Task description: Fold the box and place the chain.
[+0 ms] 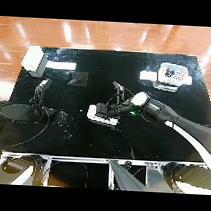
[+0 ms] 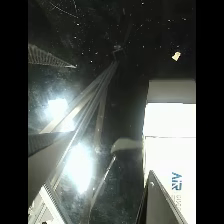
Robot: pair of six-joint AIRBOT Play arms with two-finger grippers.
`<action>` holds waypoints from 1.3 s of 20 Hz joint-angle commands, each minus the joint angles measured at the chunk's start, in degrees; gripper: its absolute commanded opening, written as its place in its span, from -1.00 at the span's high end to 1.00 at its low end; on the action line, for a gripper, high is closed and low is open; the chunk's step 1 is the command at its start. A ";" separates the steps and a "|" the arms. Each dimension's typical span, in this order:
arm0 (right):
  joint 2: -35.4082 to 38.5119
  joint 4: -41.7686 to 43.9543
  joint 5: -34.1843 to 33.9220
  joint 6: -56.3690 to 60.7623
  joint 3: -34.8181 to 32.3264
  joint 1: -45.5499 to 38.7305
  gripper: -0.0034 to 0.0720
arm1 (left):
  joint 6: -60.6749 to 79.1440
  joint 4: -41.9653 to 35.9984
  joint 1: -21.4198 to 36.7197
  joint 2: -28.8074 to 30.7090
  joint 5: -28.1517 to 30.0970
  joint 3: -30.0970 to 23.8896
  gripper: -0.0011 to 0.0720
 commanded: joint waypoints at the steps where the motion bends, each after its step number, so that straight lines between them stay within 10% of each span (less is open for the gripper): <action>1: -1.20 -0.39 -0.17 -0.04 -0.04 0.50 0.84 | 0.00 -0.02 -0.04 -0.31 -0.04 0.00 -0.42; 16: -1.38 -2.49 -4.15 -0.70 -0.04 0.50 0.83 | 0.00 -0.20 -0.52 -1.95 -0.04 0.00 -0.42; 26: 10.27 -4.28 6.71 -2.99 -0.04 -6.75 0.84 | 0.92 0.00 -0.42 -2.16 -4.24 0.44 -0.42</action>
